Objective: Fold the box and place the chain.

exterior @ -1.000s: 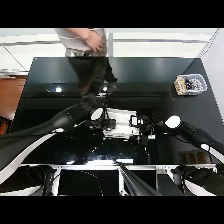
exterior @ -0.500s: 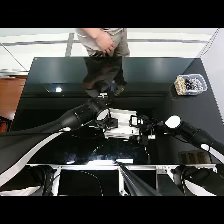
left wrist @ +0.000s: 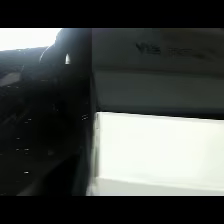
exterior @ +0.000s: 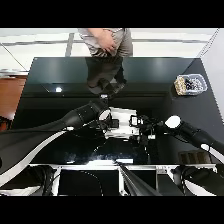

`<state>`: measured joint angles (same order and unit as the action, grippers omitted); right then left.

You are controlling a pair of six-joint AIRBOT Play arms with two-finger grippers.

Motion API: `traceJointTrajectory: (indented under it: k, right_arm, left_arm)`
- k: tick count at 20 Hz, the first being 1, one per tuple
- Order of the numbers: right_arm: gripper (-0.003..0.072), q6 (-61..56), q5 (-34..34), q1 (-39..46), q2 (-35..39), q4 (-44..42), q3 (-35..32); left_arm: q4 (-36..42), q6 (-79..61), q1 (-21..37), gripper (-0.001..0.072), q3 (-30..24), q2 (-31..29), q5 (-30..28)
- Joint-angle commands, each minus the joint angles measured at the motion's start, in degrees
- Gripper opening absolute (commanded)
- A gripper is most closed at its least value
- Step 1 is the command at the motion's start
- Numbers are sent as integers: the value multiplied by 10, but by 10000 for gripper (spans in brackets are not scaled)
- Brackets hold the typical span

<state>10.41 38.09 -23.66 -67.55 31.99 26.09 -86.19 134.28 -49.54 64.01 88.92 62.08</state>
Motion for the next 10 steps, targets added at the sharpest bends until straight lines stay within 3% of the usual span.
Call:
traceJointTrajectory:
  k: [1, 4, 5, 6, 7, 10]
  right_arm:
    - [141, 0, 0, 0, 0, 0, 0]
    - [141, 0, 0, 0, 0, 0, 0]
    - [141, 0, 0, 0, 0, 0, 0]
    - [141, 0, 0, 0, 0, 0, 0]
    - [141, 0, 0, 0, 0, 0, 0]
    - [141, 0, 0, 0, 0, 0, 0]
  left_arm:
    - [3, 1, 0, 53, 0, 3, 0]
    - [3, 0, 0, 59, 0, 3, 2]
    - [3, -1, 0, 156, 0, 3, 2]
    - [3, -1, 0, 315, 0, 3, 4]
    - [0, -1, 0, 407, 3, 3, 12]
    - [-5, -10, 0, 422, 11, 3, 16]
